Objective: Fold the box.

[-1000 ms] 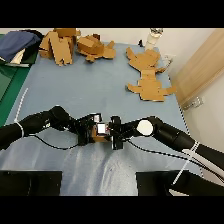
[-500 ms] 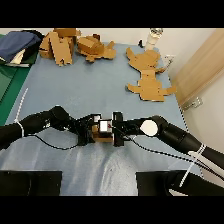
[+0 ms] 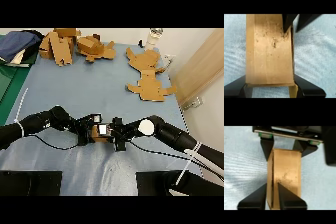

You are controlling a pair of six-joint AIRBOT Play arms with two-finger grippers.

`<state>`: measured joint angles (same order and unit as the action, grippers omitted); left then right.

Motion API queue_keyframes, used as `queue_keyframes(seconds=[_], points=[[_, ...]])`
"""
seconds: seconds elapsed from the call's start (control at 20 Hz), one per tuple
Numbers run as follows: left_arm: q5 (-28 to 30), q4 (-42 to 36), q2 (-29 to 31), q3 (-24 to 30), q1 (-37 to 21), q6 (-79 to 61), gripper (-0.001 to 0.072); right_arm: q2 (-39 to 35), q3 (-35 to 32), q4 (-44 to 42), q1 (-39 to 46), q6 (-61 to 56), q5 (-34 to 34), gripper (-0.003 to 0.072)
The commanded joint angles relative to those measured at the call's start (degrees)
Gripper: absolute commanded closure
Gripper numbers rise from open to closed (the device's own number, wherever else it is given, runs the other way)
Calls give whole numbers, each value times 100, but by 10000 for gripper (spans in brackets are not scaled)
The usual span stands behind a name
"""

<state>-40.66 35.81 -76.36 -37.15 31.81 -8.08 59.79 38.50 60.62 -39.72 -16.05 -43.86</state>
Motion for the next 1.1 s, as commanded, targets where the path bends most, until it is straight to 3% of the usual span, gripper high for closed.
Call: queue_keyframes(seconds=[0.0, 0.2, 0.25, 0.3, 0.4, 0.5, 0.65, 0.75, 0.9, 1.05], points=[[0, -2, 4, -2, 0, 2, 297, 11, 44, 9, -4, -308, -269, 420], [0, -2, 2, -2, 0, 2, 297, -776, 459, 461, 0, -2420, -256, 422], [0, -2, 2, -2, 0, 2, 296, -1027, 514, 728, 11, -3368, -214, 462], [4, -2, 2, -2, 0, 2, 297, -1287, 498, 1150, 81, -4776, -179, 663], [22, -2, 2, -2, 0, 2, 297, -1593, 319, 1751, 369, -7805, -155, 680], [24, -2, -2, -2, 0, 2, 296, -1727, -216, 1467, 518, -9556, 621, 681], [15, -2, -2, -2, 0, 4, 297, -1563, -1224, -660, 505, -9890, 2326, 682], [22, -2, -2, -2, 0, 2, 297, -1362, -1593, -1665, 487, -9473, 2374, 682], [22, 0, -2, -2, 0, 4, 297, -1115, -1777, -1657, 229, -9235, 1943, 681], [20, -2, -2, -2, 0, 4, 297, -953, -1779, -1648, 68, -9237, 2090, 681]])
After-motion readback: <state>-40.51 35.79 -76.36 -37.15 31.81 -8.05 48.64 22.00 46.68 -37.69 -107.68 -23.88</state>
